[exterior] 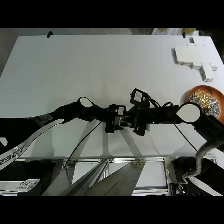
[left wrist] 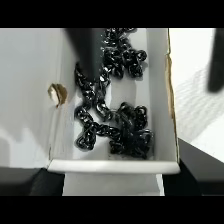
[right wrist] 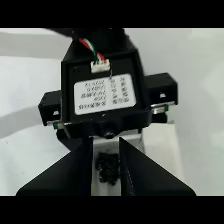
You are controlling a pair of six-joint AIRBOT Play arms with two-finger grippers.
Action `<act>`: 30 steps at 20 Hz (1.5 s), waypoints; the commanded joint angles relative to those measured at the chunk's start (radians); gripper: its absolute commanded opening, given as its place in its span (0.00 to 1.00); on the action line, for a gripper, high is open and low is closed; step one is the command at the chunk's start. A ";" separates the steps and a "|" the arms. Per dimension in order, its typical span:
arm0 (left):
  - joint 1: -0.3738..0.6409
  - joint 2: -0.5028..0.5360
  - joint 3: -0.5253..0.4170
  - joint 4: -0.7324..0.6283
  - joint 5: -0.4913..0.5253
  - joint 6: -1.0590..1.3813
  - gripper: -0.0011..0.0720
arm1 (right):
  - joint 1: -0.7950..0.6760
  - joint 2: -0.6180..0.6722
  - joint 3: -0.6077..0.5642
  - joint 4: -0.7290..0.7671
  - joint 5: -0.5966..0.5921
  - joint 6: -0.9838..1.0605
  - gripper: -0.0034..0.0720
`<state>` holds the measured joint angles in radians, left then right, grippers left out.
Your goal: Fold the box and place the chain.
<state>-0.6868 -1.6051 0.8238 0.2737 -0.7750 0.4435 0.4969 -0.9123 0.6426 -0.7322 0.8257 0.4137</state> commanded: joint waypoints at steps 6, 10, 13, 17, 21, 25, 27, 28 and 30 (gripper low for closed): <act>0.000 0.000 0.000 0.000 0.000 0.000 0.55 | -0.351 -0.008 0.189 -0.187 0.341 0.008 0.09; 0.000 0.000 0.000 0.000 0.000 0.000 0.55 | -0.504 -0.034 0.120 -0.419 0.318 -0.010 0.09; 0.000 0.000 0.000 0.000 0.000 0.000 0.55 | -0.517 -0.074 0.008 -0.446 0.235 -0.154 0.41; 0.000 0.000 0.000 0.000 0.000 0.000 0.55 | -0.517 -0.121 -0.095 -0.444 0.162 -0.397 0.52; 0.000 0.000 0.000 0.000 0.000 0.000 0.55 | -0.507 -0.191 -0.103 -0.368 0.145 -0.479 0.44; 0.000 0.000 0.000 0.000 0.000 0.000 0.55 | -0.423 -0.253 -0.103 -0.351 0.143 -0.501 0.42; 0.000 0.000 0.000 0.000 0.000 0.000 0.55 | -0.411 -0.271 -0.103 -0.352 0.143 -0.494 0.24; 0.000 0.000 0.000 0.000 0.000 0.000 0.55 | -0.411 -0.269 -0.103 -0.351 0.153 -0.488 0.15; 0.000 0.000 0.000 0.000 0.000 0.000 0.55 | -0.411 -0.246 -0.103 -0.368 0.188 -0.471 0.06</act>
<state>-0.6868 -1.6051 0.8238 0.2733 -0.7750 0.4435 0.0746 -1.1629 0.5400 -1.0920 0.9825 -0.0685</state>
